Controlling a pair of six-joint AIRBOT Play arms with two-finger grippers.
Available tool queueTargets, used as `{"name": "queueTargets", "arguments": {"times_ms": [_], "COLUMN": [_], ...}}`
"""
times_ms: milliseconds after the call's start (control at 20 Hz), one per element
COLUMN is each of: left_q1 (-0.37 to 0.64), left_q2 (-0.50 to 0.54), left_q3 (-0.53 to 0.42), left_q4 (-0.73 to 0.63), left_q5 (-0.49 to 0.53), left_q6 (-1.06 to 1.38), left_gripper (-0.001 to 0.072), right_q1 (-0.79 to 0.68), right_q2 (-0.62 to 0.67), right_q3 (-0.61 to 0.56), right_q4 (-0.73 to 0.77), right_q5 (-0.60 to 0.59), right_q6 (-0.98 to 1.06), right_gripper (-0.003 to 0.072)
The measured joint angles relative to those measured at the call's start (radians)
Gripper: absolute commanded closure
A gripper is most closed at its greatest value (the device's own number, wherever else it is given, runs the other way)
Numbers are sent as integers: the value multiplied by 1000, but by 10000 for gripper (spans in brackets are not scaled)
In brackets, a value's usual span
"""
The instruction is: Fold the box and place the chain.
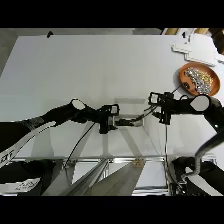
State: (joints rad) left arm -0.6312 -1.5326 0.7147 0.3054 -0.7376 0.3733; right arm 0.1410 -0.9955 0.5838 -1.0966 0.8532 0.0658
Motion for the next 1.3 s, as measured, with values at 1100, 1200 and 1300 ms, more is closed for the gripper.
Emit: {"name": "queueTargets", "arguments": {"times_ms": [1100,1200,1300], "left_q1": [0,0,0], "left_q2": [0,0,0], "left_q3": [0,0,0], "left_q4": [0,0,0], "left_q5": [0,0,0], "left_q6": [0,0,0], "left_gripper": [503,503,503], "right_q1": [58,104,180], "right_q2": [158,201,219], "right_q3": [-1,-1,-1], "right_q4": [28,133,223], "right_q5": [156,148,94], "right_q6": [404,451,477], "right_gripper": [666,667,667]}}
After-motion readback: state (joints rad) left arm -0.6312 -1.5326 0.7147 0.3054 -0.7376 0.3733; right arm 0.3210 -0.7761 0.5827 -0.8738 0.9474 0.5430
